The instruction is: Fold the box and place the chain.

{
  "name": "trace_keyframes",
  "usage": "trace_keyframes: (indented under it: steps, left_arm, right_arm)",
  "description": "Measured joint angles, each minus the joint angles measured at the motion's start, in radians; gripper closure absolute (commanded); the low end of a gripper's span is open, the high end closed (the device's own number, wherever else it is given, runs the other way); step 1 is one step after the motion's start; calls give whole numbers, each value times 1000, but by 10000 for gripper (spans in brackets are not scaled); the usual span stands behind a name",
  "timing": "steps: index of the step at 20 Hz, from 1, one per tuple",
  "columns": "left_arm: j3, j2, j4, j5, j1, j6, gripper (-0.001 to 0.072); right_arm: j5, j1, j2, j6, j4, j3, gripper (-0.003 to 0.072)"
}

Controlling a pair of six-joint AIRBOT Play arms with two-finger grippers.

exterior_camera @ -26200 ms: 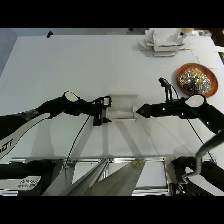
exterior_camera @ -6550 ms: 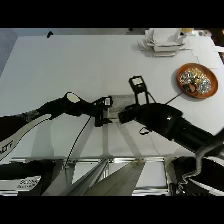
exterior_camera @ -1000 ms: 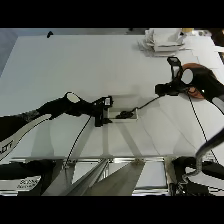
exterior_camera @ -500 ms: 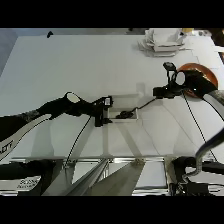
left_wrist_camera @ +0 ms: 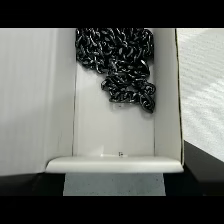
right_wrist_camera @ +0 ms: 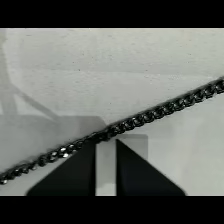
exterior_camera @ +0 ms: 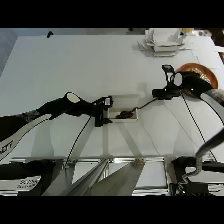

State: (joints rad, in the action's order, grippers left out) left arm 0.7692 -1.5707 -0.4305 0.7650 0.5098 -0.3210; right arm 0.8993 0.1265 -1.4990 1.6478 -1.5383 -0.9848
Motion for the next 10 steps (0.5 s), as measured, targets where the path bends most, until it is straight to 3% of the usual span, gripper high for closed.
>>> trace_keyframes:
  steps: [10]
  left_arm:
    - [0, 0, 0, 0, 0, 0, 555]
  right_arm:
    - [42, -1, 29, -77, -10, 1, 672]
